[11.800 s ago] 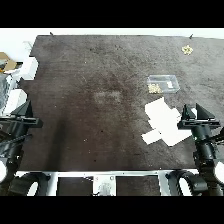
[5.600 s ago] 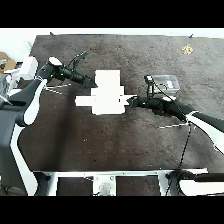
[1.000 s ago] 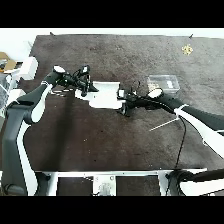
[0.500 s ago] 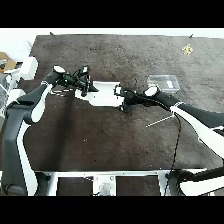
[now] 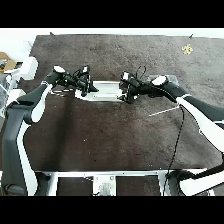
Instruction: Fold the box and place the chain.
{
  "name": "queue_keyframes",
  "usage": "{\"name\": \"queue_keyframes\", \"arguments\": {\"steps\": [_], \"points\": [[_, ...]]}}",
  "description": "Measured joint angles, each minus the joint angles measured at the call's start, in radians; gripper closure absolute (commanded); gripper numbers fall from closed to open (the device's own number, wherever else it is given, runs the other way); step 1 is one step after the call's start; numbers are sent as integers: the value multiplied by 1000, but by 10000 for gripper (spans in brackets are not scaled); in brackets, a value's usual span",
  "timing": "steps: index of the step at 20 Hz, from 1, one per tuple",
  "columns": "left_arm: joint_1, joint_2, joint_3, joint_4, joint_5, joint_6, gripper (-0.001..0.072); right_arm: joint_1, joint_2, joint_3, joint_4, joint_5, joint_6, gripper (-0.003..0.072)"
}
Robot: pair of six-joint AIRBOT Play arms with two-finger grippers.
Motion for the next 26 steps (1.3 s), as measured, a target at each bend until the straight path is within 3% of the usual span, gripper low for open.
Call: {"name": "queue_keyframes", "arguments": {"steps": [11,23,26], "points": [[0,0,0,0,0,0,696,-68,-220,254,15,278,14,5],[0,0,0,-7,-1,0,697,-65,-374,400,40,387,12,7],[0,0,0,-9,-1,0,697,-60,-394,410,42,399,11,55]]}}
